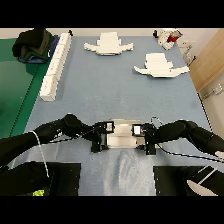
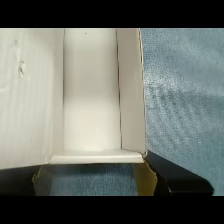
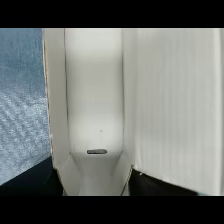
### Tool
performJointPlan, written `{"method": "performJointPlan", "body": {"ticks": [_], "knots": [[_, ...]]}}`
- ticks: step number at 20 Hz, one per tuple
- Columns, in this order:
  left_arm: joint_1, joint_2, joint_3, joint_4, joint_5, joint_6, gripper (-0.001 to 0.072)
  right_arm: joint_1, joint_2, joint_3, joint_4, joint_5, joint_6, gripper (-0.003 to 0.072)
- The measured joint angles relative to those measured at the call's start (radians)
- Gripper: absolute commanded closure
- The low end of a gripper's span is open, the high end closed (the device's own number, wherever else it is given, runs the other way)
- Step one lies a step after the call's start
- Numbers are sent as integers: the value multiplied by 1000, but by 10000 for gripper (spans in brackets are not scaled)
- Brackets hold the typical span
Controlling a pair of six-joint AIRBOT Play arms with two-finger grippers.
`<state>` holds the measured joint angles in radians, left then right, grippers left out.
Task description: Fold the box.
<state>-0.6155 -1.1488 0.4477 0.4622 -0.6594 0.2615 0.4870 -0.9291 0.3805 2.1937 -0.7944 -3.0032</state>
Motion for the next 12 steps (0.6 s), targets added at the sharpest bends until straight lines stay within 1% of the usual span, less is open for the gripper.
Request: {"method": "performJointPlan", "body": {"ticks": [6, 7, 12], "knots": [[-30, -2, 1, 14, 37, -40, -2, 0, 0, 0, 0, 0, 0, 239], [-34, -2, 1, 18, 43, -46, 112, 0, 0, 0, 0, 0, 0, 239], [-43, -4, 1, 27, 63, -66, 113, -1, 0, 0, 0, 1, 2, 239]]}}
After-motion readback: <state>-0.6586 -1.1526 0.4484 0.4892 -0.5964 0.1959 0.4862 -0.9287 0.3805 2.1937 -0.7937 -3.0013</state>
